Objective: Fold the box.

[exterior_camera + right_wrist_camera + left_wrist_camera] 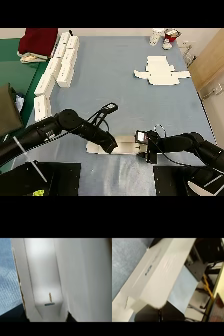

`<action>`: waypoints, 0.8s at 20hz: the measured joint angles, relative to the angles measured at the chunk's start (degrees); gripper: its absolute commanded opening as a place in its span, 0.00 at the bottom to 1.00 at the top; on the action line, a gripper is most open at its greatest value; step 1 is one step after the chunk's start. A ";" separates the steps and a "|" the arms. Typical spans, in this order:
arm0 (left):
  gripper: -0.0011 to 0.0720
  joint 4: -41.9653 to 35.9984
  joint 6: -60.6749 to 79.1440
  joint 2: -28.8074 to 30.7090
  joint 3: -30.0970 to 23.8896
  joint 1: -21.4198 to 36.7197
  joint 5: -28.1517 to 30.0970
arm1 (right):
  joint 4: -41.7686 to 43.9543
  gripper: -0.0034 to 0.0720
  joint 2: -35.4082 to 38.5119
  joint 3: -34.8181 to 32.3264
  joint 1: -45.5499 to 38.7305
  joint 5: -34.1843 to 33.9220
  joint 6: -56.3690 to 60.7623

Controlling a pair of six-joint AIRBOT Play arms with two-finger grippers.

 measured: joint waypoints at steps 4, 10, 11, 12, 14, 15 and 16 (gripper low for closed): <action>0.03 -2.69 -1.42 -5.86 4.04 0.98 4.28 | 0.00 0.75 -0.02 0.00 0.00 0.00 0.00; 0.03 -3.67 -4.22 -13.57 6.21 4.48 6.95 | 0.00 0.75 -0.02 0.00 0.00 0.00 0.02; 0.03 -3.76 -4.42 -14.93 6.29 4.66 6.86 | 0.00 0.75 -0.02 -0.02 0.00 0.00 0.02; 0.03 -3.78 -4.50 -16.20 6.36 4.81 6.73 | 0.02 0.75 0.00 -0.02 0.00 0.00 0.02; 0.03 -3.85 -4.63 -18.56 6.47 4.98 6.14 | 0.00 0.75 -0.02 -0.02 0.00 0.00 0.02; 0.03 -3.87 -4.63 -19.30 6.54 5.11 6.10 | 0.00 0.75 0.00 -0.02 0.00 0.00 0.02; 0.03 -3.80 -4.63 -19.78 6.58 5.14 6.08 | 0.00 0.75 0.00 -0.02 0.00 0.00 0.02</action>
